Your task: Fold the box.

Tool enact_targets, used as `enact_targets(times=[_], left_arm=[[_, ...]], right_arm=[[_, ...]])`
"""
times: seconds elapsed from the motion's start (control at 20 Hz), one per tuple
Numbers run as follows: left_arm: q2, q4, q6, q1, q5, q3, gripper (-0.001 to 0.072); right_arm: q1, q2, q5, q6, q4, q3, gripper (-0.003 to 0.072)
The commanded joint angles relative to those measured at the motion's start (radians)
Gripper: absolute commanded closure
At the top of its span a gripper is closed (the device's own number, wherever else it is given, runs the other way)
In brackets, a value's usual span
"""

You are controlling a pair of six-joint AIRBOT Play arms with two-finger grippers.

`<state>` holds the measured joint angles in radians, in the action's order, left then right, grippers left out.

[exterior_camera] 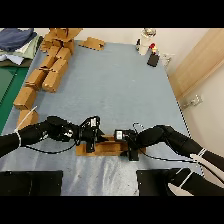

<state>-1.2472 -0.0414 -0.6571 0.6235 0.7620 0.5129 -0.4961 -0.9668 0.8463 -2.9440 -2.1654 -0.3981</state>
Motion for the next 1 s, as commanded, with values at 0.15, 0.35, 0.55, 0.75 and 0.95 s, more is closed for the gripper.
enact_targets(times=[0.15, 0.35, 0.55, 0.75, 0.95], left_arm=[[0.001, 0.000, 0.000, 0.000, 0.000, 0.001, 0.0697], [0.001, -0.001, 0.000, 0.000, 0.000, 0.001, 0.0697], [0.000, -0.019, 0.000, 0.000, 0.001, 0.001, 0.0697], [0.000, -0.018, 0.000, 0.000, 0.000, 0.001, 0.0697], [0.000, -0.018, 0.042, 0.000, -0.003, 0.001, 0.0697]], right_arm=[[-0.001, 0.000, -0.005, 0.005, -0.001, 0.001, 0.0188], [-0.001, 0.000, 0.000, 0.005, 0.000, 0.001, 0.0187], [-0.001, 0.000, 0.001, 0.004, 0.000, 0.001, 0.0186], [-0.001, 0.000, 0.000, 0.004, 0.001, 0.001, 0.0186], [-0.001, 0.000, 0.000, 0.004, 0.000, 0.000, 0.0186]])
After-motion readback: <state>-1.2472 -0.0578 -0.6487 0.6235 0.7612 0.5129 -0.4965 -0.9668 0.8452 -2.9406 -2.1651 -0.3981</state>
